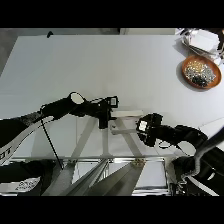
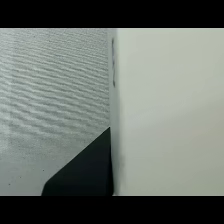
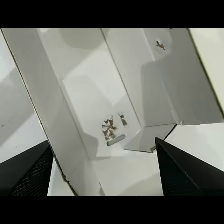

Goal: Fold the box and place the chain.

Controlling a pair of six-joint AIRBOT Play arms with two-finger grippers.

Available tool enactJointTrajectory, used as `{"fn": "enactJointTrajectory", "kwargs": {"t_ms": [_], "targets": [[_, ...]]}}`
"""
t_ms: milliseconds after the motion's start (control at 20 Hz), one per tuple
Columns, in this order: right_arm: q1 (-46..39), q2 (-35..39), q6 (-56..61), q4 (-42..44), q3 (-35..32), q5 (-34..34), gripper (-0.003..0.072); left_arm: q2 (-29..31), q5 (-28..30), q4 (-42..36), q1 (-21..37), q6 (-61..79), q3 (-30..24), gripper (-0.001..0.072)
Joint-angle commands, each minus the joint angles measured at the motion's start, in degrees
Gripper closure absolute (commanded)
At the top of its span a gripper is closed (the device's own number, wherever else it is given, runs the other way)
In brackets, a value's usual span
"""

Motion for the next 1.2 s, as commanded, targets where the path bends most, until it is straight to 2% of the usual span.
{"fn": "enactJointTrajectory", "kwargs": {"t_ms": [0,250,350,650,1150], "targets": [[-1.44,0.04,-3.98,3.39,0.02,-0.85,-0.0006,0.00,0.02,0.00,-0.02,0.00,-0.02,0.0698],[-6.54,-0.26,-6.43,7.26,0.02,-1.77,-0.0007,0.00,0.02,0.00,-0.04,0.00,-0.02,0.0698],[-7.41,-0.87,-12.46,11.82,0.02,-2.45,-0.0007,0.00,0.02,0.00,-0.04,0.00,-0.02,0.0698],[-9.22,-4.46,-25.31,18.16,0.02,-3.02,-0.0009,0.00,0.02,0.00,-0.04,0.00,-0.02,0.0698],[-18.71,-4.85,-50.88,35.52,0.02,5.29,-0.0010,0.00,0.02,0.00,-0.04,0.00,-0.02,0.0698]]}}
